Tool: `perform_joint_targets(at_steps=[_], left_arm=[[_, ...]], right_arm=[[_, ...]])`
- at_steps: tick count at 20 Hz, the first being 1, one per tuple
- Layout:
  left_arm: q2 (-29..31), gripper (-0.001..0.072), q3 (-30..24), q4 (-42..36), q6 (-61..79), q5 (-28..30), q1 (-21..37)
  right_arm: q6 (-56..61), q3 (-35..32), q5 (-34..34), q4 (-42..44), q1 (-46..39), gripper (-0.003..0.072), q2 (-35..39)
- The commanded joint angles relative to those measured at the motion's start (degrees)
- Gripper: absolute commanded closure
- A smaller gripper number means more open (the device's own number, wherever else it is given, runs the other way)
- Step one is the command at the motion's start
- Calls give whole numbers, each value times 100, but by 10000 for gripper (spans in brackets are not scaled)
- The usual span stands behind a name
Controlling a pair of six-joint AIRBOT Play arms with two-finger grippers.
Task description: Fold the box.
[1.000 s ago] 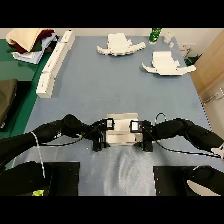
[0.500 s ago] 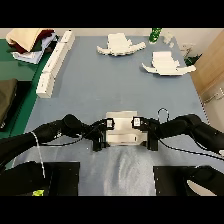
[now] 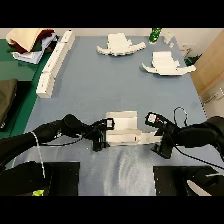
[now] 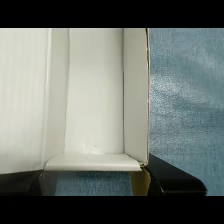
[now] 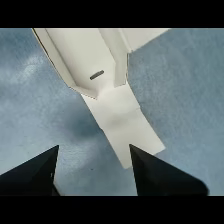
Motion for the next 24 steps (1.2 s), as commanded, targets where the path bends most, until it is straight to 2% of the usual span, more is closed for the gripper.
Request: perform_joint_targets(at_steps=[1, 6, 15, 19, 24], left_arm=[[-2, 111, 7, 2, -2, 7, 2], [-2, 111, 9, 59, 37, 278, 2], [-13, 111, 7, 149, 302, 315, 0], [-37, 111, 9, 166, 297, 293, 2], [-37, 111, 9, 162, 297, 299, 2]], right_arm=[[393, 7, -243, 629, -2, -19, 507], [511, 7, 59, 664, -2, -19, 398], [531, 7, 269, 706, -2, -19, -173], [531, 7, 518, 918, -2, -19, -199], [533, 7, 520, 962, -2, -19, -199]])
